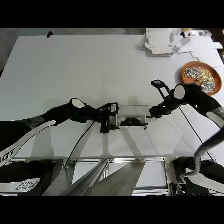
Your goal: Fold the box and place the chain.
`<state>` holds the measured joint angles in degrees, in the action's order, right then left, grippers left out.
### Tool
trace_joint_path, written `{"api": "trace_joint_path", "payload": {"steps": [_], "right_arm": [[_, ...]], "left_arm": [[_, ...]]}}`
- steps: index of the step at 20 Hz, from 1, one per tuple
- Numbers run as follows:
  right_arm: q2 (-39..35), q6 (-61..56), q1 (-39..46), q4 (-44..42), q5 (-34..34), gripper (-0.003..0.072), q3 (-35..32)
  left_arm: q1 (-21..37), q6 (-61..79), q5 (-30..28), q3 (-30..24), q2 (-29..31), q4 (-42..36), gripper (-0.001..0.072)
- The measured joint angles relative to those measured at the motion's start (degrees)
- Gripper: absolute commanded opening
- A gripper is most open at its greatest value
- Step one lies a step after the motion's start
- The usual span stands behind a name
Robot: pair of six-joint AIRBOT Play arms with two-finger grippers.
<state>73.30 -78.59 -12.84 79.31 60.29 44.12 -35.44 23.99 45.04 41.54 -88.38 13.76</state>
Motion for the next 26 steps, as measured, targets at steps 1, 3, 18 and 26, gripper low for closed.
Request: {"api": "trace_joint_path", "payload": {"steps": [1, 3, 18, 26], "right_arm": [[0.20, -0.13, 0.00, -0.22, -0.09, 0.0257, 0.02], [0.46, -0.48, 0.00, -0.90, -0.26, 0.0234, 0.02], [0.87, -8.07, -5.60, 6.88, -2.45, 0.0168, 0.00], [2.32, -8.59, -5.68, 4.70, -3.58, 0.0154, 0.02]], "left_arm": [[0.00, 0.00, 0.00, 0.00, 0.00, 0.00, 0.0152], [0.00, 0.02, 0.02, 0.00, 0.00, 0.00, 0.0152], [0.00, 0.00, 0.02, 0.00, 0.00, 0.00, 0.0152], [0.00, 0.00, 0.02, 0.00, 0.00, 0.00, 0.0152]]}}
